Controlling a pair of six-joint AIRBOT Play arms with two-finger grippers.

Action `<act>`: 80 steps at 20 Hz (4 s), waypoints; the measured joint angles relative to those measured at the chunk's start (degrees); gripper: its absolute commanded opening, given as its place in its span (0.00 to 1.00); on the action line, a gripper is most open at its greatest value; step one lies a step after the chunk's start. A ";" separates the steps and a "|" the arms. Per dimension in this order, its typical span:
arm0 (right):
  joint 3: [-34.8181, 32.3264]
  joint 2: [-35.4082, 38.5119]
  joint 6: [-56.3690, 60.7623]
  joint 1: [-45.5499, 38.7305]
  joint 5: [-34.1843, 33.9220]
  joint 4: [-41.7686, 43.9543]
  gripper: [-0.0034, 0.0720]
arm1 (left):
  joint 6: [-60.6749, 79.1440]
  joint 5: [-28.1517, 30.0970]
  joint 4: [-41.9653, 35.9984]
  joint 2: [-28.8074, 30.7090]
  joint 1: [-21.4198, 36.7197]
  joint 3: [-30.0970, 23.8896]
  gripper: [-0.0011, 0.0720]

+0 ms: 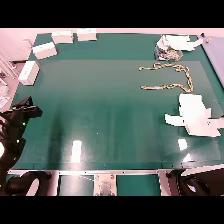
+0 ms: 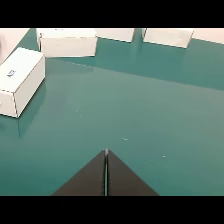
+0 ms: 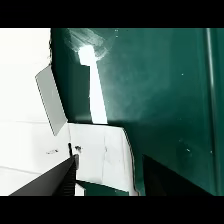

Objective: Fold the box and place the chain.

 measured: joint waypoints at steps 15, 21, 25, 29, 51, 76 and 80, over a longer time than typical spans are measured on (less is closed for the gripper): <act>0.00 -4.92 -2.10 0.02 6.47 0.20 0.51 | 0.00 -0.02 0.02 0.00 0.00 0.00 0.04; -0.57 -4.98 -5.68 0.02 7.21 3.39 0.51 | 0.00 -0.02 0.02 0.00 0.00 0.00 0.04; -2.73 -4.98 -7.58 0.02 7.72 4.24 0.40 | 0.02 -0.02 0.02 0.00 0.00 0.00 0.04; -5.31 -5.81 -9.18 0.09 7.30 4.92 0.10 | 0.02 -0.02 0.02 0.00 0.00 0.00 0.04; -30.40 7.72 -5.73 23.06 11.04 25.59 0.05 | 0.00 -0.02 0.02 0.00 0.00 -0.02 0.04; -48.02 27.43 11.61 64.04 -41.62 37.13 0.05 | 0.00 -0.04 0.02 0.00 0.00 0.00 0.04; -45.79 23.17 10.47 65.55 -42.07 37.16 0.05 | 0.00 -0.04 0.02 0.00 0.00 0.00 0.04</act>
